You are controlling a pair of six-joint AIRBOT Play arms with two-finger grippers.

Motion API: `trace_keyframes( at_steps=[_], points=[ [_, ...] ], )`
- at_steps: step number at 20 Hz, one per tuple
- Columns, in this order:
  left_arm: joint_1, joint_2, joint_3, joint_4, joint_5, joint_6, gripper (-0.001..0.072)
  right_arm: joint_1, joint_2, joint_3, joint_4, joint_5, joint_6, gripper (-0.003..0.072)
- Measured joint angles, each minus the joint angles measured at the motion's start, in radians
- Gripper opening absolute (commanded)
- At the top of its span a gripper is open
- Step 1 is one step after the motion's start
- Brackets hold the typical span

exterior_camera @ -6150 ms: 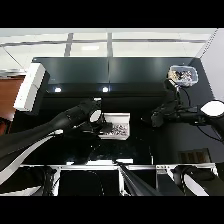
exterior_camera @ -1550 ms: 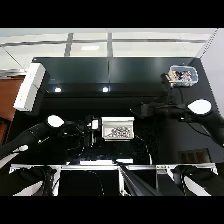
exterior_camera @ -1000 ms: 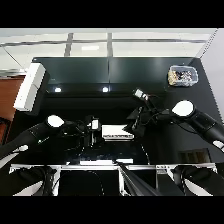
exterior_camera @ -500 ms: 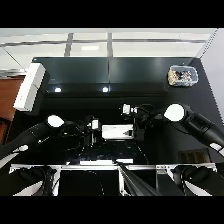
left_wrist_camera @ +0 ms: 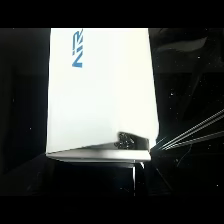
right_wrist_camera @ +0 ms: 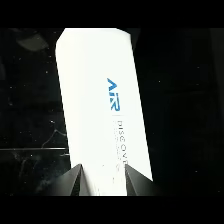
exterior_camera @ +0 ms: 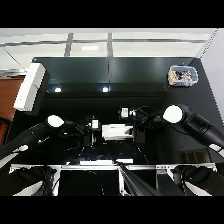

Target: Fold the box and place the chain.

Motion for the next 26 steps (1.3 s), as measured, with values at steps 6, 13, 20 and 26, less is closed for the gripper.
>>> trace_keyframes(
  at_steps=[6,13,20,26],
  points=[
    [0.0,0.0,0.0,0.0,-0.002,0.0,0.0332,0.022,-0.003,-0.005,-0.005,-0.005,0.004,0.0179],
    [0.0,0.0,0.0,0.001,-0.003,0.0,0.0332,0.028,-0.004,-0.006,-0.004,-0.009,0.007,0.0189],
    [0.0,0.0,0.0,0.001,-0.003,0.001,0.0332,0.028,-0.015,-0.009,0.001,-0.011,0.013,0.0267],
    [0.0,0.0,0.0,0.001,-0.003,0.001,0.0332,0.028,-0.019,-0.042,0.002,-0.031,0.016,0.0267]
  ],
)
